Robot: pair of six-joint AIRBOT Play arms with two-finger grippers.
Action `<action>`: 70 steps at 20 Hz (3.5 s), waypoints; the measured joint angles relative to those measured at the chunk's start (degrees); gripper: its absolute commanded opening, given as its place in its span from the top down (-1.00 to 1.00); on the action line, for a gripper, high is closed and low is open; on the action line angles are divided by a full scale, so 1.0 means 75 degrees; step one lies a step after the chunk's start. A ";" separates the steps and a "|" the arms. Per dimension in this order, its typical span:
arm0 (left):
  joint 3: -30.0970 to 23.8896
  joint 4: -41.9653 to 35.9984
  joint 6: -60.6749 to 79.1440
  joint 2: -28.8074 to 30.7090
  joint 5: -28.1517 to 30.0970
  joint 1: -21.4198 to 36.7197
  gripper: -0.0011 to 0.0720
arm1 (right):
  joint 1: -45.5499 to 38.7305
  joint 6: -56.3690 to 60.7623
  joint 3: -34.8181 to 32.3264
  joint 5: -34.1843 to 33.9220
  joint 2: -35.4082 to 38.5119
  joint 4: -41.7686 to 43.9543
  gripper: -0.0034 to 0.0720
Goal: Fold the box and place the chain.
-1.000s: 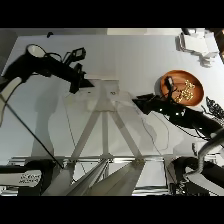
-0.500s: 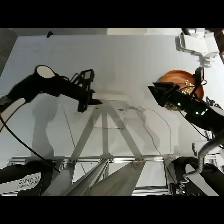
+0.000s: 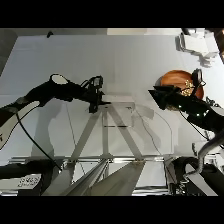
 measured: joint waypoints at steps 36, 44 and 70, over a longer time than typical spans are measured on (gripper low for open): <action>-0.0006 0.0006 0.0697 -0.0848 -0.0160 0.0737 0.96 | 0.0000 0.0073 0.0000 -0.0012 0.0000 -0.0160 -0.13; -0.0006 -0.0227 0.0784 -0.0962 -0.0134 0.0793 0.95 | 0.0000 0.0070 0.0000 0.0003 0.0000 -0.0163 -0.13; -0.0006 -0.0242 0.0790 -0.0965 -0.0125 0.0796 0.95 | 0.1702 -0.2958 0.0219 0.1349 -0.0015 -0.2818 -0.72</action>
